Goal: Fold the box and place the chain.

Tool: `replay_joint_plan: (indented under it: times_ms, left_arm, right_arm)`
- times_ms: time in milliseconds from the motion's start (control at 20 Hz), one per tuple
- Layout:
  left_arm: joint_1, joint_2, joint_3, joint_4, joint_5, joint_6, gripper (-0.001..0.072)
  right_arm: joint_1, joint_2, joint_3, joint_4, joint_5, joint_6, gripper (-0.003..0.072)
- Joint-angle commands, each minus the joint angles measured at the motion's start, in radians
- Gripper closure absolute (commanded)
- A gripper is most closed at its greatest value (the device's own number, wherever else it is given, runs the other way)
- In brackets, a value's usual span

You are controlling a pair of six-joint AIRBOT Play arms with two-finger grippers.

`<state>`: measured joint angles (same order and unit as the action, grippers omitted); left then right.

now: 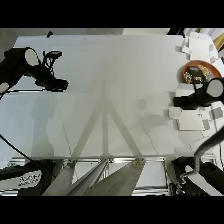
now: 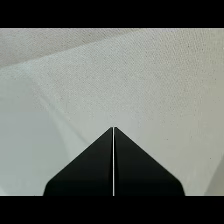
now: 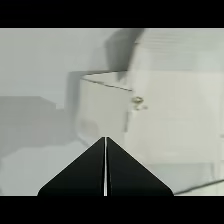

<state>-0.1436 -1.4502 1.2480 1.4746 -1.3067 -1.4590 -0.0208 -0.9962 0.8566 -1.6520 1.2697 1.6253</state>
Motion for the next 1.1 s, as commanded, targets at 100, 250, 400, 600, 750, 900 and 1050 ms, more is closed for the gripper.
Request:
replay_joint_plan:
  times_ms: [100,250,400,600,750,900,1050]
  left_arm:
    - [0.0,0.0,0.0,0.0,0.0,0.0,0.07]
    - [0.0,0.0,0.0,0.0,0.0,0.0,0.07]
    - [0.0,0.0,0.0,0.0,0.0,0.0,0.07]
    - [0.0,0.0,0.0,0.0,0.0,0.0,0.07]
    - [0.0,0.0,0.0,0.0,0.0,0.0,0.07]
    - [0.0,0.0,0.0,0.0,0.0,0.0,0.07]
    - [0.0,0.0,0.0,0.0,0.0,0.0,0.07]
  right_arm:
    - [-0.283,0.0,0.043,-0.132,0.045,-0.211,0.0246]
    - [-0.419,-0.002,0.043,-0.174,-0.031,-0.318,0.0208]
    - [-0.526,-0.041,0.043,-0.171,-0.078,-0.434,0.0207]
    - [-0.555,-0.176,0.043,-0.213,-0.106,-0.51,0.0143]
    - [-0.555,-0.212,0.043,-0.247,-0.204,-0.51,0.0143]
    - [-0.555,-0.244,0.043,-0.248,-0.261,-0.556,0.0156]
    - [-0.555,-0.315,0.043,-0.252,-0.282,-0.561,0.0183]
